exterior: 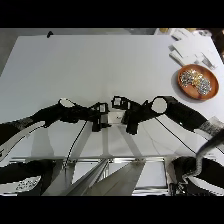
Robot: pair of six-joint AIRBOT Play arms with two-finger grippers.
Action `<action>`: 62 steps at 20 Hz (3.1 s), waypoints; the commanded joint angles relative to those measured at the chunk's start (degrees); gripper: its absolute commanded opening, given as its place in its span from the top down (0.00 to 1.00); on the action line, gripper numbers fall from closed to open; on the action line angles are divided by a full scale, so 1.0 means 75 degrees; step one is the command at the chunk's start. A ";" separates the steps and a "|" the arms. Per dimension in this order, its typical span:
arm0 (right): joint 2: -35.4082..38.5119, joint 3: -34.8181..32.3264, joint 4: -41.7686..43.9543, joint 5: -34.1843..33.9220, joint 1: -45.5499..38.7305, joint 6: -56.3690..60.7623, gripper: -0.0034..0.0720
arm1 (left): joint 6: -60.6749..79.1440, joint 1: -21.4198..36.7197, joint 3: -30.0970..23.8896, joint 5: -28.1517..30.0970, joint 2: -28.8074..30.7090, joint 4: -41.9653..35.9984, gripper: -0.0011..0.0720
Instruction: Fold the box and place the chain.
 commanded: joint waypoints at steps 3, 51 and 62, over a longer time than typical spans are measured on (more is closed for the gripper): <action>0.0714 0.0006 -0.0114 0.0009 0.0000 0.0064 0.93 | 0.0000 0.0003 0.0000 0.0003 -0.0006 -0.0003 0.78; 0.2500 -0.1247 -0.3917 0.2194 -0.5292 0.6825 0.93 | -0.2999 0.1530 0.0000 0.0102 0.2739 0.0895 0.78; 0.2500 -0.1247 -0.3917 0.2194 -0.5292 0.6828 0.93 | -1.1669 0.5412 -0.0157 0.0344 0.4234 0.7396 0.78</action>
